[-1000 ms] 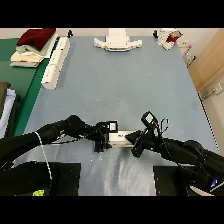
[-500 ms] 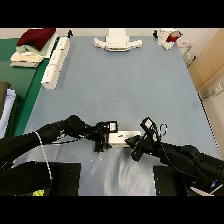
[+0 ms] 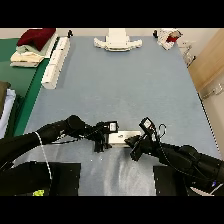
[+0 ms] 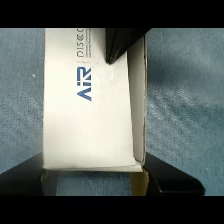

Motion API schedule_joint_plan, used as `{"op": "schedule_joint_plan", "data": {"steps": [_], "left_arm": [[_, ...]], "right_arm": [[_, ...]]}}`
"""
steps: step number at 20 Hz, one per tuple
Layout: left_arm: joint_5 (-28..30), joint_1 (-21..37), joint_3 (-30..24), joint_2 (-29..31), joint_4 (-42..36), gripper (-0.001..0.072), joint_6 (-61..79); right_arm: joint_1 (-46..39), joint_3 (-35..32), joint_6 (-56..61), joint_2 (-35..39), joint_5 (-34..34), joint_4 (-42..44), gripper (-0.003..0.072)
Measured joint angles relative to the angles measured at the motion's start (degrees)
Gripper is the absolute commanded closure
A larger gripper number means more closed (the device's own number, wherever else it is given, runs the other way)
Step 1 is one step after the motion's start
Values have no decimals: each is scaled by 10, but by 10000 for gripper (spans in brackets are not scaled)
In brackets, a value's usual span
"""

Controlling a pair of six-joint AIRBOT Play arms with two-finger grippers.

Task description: Fold the box.

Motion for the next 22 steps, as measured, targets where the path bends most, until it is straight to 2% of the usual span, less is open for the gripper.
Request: {"op": "schedule_joint_plan", "data": {"steps": [6, 16, 19, 22], "left_arm": [[0, 0, 0, 0, 0, 186, 0], [0, 0, 0, 0, -1, 186, -1], [0, 0, 0, 0, -1, 186, 0], [0, 0, 0, 0, 0, 186, 0]], "right_arm": [[0, 3, 0, 21, -18, -7, 679], [-16, 62, 0, 57, -15, -80, 680], [-63, 90, 0, 54, -59, -120, 680], [-130, 150, -1, 33, -142, -170, 681]]}}
